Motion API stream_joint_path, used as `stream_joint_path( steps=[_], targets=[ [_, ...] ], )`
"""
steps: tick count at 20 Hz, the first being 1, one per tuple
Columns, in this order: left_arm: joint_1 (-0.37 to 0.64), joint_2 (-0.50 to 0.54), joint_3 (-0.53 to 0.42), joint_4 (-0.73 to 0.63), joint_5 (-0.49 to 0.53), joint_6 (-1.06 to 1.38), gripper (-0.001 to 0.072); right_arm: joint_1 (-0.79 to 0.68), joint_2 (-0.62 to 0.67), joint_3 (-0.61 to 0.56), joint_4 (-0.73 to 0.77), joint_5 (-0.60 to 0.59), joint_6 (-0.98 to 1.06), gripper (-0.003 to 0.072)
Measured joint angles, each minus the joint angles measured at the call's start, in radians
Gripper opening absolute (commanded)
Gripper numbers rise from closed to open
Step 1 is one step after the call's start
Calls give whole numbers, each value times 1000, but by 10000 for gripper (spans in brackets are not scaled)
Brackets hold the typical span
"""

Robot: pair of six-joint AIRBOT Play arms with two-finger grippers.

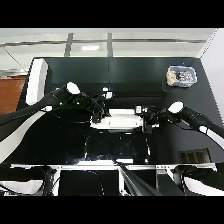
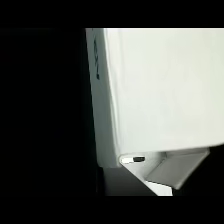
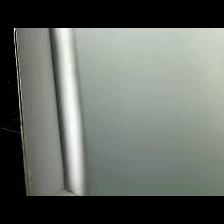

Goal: Fold the box and place the chain.

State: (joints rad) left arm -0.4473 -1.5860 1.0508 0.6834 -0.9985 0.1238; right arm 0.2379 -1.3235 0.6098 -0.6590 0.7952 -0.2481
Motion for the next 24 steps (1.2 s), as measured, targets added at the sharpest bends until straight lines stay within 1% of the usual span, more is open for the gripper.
stream_joint_path(
  steps=[2, 3, 5, 6, 7, 8, 9, 13, 14, 15, 16, 17, 19, 21, 23, 24],
  targets=[
    [0, 0, 0, 0, 0, 0, 27, 1, 0, 0, 0, 2, 2, 477],
    [0, 0, 0, 0, 0, 0, 79, 1, 0, 0, -2, 3, 2, 476],
    [0, 2, 0, 1, -4, -4, 332, 1, 0, 0, -3, 5, 2, 476],
    [0, 6, 0, 0, -3, -17, 486, 1, 0, 0, -3, 5, 2, 476],
    [3, 15, 0, 2, -4, -39, 617, 1, 0, 0, -4, 6, 1, 476],
    [6, 28, 0, 6, -4, -68, 691, 1, 0, 0, -4, 7, 1, 476],
    [12, 47, 0, 14, -6, -106, 698, 1, 0, 0, -5, 7, 1, 476],
    [58, 156, 0, 114, -19, -333, 692, 1, 0, 0, -5, 8, 1, 473],
    [75, 183, 0, 147, -40, -404, 643, 1, 0, 0, -5, 9, 1, 355],
    [93, 209, 0, 174, -73, -487, 483, 1, 0, 0, -5, 9, 1, 174],
    [108, 226, 0, 195, -117, -570, 210, 1, 0, 0, -5, 9, 1, 167],
    [120, 237, -2, 203, -174, -660, 27, 1, 0, 0, -5, 10, 1, 166],
    [130, 246, -23, 181, -284, -791, 23, 1, 0, 0, -5, 10, 1, 166],
    [116, 248, -67, 87, -350, -863, 23, 1, 0, 0, -5, 10, 1, 166],
    [82, 249, -116, -22, -334, -894, 23, 1, 0, 0, -5, 10, 0, 167],
    [63, 250, -133, -63, -298, -902, 23, 1, 0, 0, -5, 10, 0, 167]
  ],
)
